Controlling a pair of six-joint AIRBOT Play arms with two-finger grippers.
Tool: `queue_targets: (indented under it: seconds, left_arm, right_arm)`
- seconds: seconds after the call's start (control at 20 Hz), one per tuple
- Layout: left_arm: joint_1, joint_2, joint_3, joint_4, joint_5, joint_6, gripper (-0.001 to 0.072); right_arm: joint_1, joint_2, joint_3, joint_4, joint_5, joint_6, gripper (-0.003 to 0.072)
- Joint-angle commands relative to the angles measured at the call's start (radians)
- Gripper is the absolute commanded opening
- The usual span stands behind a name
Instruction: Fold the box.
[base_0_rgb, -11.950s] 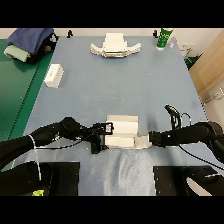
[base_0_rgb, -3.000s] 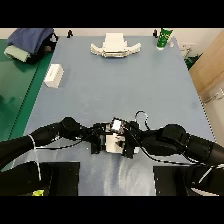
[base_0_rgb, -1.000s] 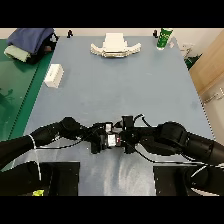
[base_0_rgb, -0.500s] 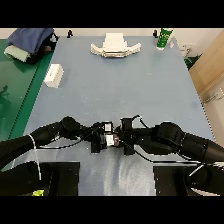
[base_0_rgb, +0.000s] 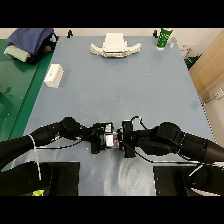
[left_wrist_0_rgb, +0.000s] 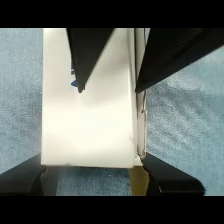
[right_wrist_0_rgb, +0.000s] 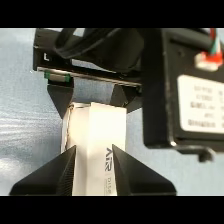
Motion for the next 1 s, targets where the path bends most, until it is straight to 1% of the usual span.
queue_targets:
  seconds: [0.0, 0.15, 0.25, 0.35, 0.4, 0.45, 0.5, 0.55, 0.6, 0.75, 0.85, 0.9, 0.95]
  left_arm:
    - [0.0, -0.001, 0.0, -0.002, 0.005, -0.002, 0.0527]
    - [0.0, -0.001, 0.0, -0.003, 0.005, -0.002, 0.0527]
    - [0.0, -0.001, 0.0, -0.002, 0.005, -0.002, 0.0527]
    - [0.0, -0.001, 0.0, -0.002, 0.005, -0.002, 0.0527]
    - [0.0, -0.001, 0.0, -0.002, 0.005, -0.002, 0.0527]
    - [0.0, -0.001, 0.0, -0.002, 0.005, -0.002, 0.0527]
    - [0.0, -0.001, 0.0, -0.003, 0.005, -0.002, 0.0527]
    - [0.0, -0.001, 0.0, -0.002, 0.005, -0.002, 0.0527]
    - [0.0, -0.001, 0.0, -0.003, 0.005, -0.002, 0.0527]
    - [0.0, -0.001, 0.0, -0.002, 0.005, -0.002, 0.0527]
    - [0.0, -0.001, 0.0, -0.003, 0.005, -0.002, 0.0527]
    - [0.0, -0.001, 0.0, -0.002, 0.005, -0.002, 0.0527]
    - [0.0, -0.001, 0.0, -0.003, 0.005, -0.002, 0.0527]
  right_arm:
    - [0.006, 0.005, 0.0, 0.023, -0.014, 0.0, 0.0385]
    - [0.006, 0.035, 0.001, 0.023, -0.005, 0.0, 0.0385]
    - [0.006, 0.078, 0.001, 0.031, -0.005, 0.022, 0.0385]
    - [0.004, 0.124, 0.0, 0.054, -0.01, 0.097, 0.0384]
    - [0.003, 0.143, -0.002, 0.053, -0.019, 0.161, 0.0368]
    - [0.003, 0.161, -0.008, 0.052, -0.023, 0.219, 0.0285]
    - [0.003, 0.178, -0.028, 0.052, -0.005, 0.254, 0.0137]
    - [0.001, 0.197, -0.06, 0.052, 0.035, 0.297, 0.0016]
    - [0.001, 0.219, -0.103, 0.053, 0.096, 0.354, 0.0001]
    - [0.002, 0.273, -0.248, 0.071, 0.312, 0.509, 0.0001]
    - [0.004, 0.279, -0.326, 0.099, 0.459, 0.616, 0.0001]
    - [0.006, 0.273, -0.353, 0.103, 0.507, 0.67, 0.0002]
    - [0.006, 0.263, -0.37, 0.104, 0.529, 0.708, 0.0001]
